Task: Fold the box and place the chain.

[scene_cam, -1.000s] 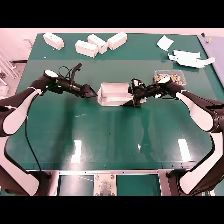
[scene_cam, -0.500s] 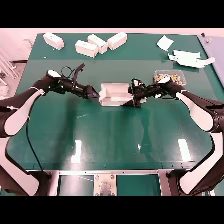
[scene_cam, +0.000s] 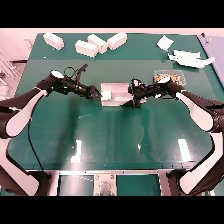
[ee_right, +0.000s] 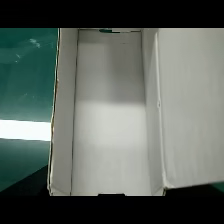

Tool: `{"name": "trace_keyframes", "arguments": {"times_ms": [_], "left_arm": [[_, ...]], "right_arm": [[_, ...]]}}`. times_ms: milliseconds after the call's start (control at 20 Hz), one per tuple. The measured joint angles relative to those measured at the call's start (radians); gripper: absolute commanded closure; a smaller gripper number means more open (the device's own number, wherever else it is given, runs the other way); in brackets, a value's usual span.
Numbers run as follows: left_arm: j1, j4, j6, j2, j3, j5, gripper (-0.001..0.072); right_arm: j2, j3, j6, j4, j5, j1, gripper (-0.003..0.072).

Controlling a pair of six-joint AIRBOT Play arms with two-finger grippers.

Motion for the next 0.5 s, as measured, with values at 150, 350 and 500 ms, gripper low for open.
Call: {"name": "trace_keyframes", "arguments": {"times_ms": [150, 350, 500], "left_arm": [[-0.004, 0.004, -0.018, 0.007, 0.000, 0.012, 0.0449], [-0.006, 0.026, -0.070, 0.020, 0.000, 0.032, 0.0449], [-0.006, 0.059, -0.135, 0.024, 0.000, 0.036, 0.0449]], "right_arm": [[0.000, 0.000, 0.000, 0.000, 0.000, 0.000, 0.0111], [0.000, 0.000, 0.001, 0.000, 0.000, 0.000, 0.0111], [0.000, 0.000, 0.001, 0.000, 0.000, 0.000, 0.0112]]}}
